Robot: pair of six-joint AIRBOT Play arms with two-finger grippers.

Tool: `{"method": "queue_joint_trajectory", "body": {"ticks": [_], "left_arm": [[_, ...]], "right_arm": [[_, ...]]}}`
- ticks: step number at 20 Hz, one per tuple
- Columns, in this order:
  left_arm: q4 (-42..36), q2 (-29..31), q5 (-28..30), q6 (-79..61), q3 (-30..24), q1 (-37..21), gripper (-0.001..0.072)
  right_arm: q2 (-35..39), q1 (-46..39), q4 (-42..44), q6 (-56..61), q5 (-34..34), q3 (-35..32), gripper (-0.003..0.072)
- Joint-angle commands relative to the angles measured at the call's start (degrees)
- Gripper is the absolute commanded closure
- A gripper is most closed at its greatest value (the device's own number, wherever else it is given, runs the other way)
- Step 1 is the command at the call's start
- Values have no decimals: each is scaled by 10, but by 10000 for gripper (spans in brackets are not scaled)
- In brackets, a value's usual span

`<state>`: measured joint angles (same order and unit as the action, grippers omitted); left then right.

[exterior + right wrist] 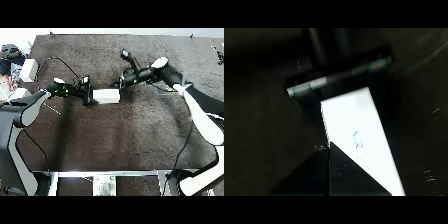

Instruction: Fold the box and place the chain.

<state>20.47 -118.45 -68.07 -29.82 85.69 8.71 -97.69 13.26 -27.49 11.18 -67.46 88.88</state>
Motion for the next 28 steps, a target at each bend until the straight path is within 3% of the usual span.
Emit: {"method": "queue_joint_trajectory", "body": {"ticks": [1, 4, 6, 9, 11, 15, 17, 20, 25, 27, 28], "left_arm": [[1, 0, -1, -2, 0, 0, 424], [1, 0, 0, -2, 0, 0, 424], [1, 0, 0, -2, 0, 0, 424], [1, 0, 0, -2, 0, 0, 424], [1, 0, 0, -2, 0, 0, 424], [1, 0, 1, -2, 0, 0, 424], [0, 0, 0, -2, 0, 0, 424], [0, 0, 1, -2, 0, 0, 424], [0, 0, 0, -2, 0, 0, 426], [-23, 0, 3, -4, 0, 0, 698], [-42, 2, 17, 0, 1, 0, 698]], "right_arm": [[97, -12, 10, 59, 23, -15, 680], [212, -33, -23, 102, 123, -100, 680], [311, -50, -66, 134, 206, -196, 680], [481, -77, -84, 171, 391, -389, 680], [590, -97, -83, 171, 479, -515, 679], [785, -139, -83, 172, 531, -723, 679], [857, -148, -83, 171, 542, -793, 678], [922, -152, -83, 171, 542, -852, 678], [932, -152, -83, 172, 542, -863, 678], [932, -152, -83, 172, 542, -863, 678], [932, -152, -83, 171, 542, -863, 678]]}}
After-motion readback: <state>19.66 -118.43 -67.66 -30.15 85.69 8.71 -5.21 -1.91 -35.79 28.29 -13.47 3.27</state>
